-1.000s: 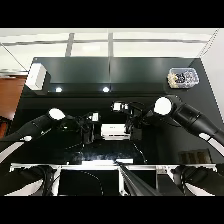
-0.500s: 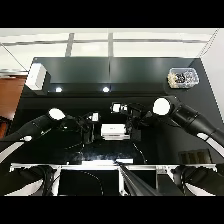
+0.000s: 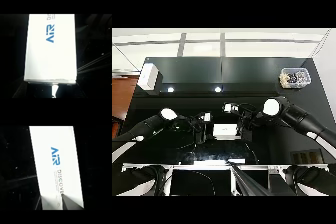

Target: Fold the box and place the chain.

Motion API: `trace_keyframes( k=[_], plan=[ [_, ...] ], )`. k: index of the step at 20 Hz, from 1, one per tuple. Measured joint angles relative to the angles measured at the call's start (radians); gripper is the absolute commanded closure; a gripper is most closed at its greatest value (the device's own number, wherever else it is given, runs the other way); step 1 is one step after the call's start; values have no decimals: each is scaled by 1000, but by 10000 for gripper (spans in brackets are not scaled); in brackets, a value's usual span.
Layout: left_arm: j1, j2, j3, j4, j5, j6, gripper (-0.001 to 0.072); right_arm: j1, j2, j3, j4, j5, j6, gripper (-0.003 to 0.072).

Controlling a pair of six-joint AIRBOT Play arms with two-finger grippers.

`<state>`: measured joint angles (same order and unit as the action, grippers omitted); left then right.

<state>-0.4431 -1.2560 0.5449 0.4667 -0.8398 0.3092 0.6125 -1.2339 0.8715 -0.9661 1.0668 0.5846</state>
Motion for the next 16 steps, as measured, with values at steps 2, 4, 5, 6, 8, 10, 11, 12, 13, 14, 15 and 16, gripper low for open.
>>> trace_keyframes(
  k=[2, 4, 5, 6, 8, 10, 11, 12, 13, 14, 15, 16],
  plan=[
    [0, 0, 0, 0, 0, 0, 354, 0, -3, -1, 0, 0, 8, 419],
    [0, 0, 0, 0, 0, 0, 354, 0, -5, -1, -1, 0, 24, 419],
    [0, 0, 0, 0, 0, 0, 354, 0, -5, -1, -2, 1, 38, 419],
    [0, 0, 0, 0, 0, 2, 354, 0, -5, -1, -2, 1, 61, 420],
    [0, 0, 0, 0, -1, 2, 354, -3, 9, -1, -5, 17, 106, 420],
    [0, 0, 0, 0, -1, -1, 354, -24, 43, 0, 2, 60, 167, 423],
    [0, 0, 0, 0, -1, -1, 354, -45, 68, 1, 16, 69, 201, 543],
    [0, 0, 0, 0, -1, -1, 354, -76, 94, 1, 21, 87, 247, 672],
    [0, 0, 0, 0, -1, -1, 354, -112, 117, -2, 37, 111, 299, 672],
    [0, 0, 0, 0, -1, -1, 354, -145, 132, -12, 60, 132, 342, 673],
    [0, 0, 0, 0, -1, -1, 354, -173, 143, -33, 84, 145, 380, 673],
    [0, 0, 0, 0, -1, -1, 354, -196, 151, -66, 126, 145, 418, 673]
  ],
)
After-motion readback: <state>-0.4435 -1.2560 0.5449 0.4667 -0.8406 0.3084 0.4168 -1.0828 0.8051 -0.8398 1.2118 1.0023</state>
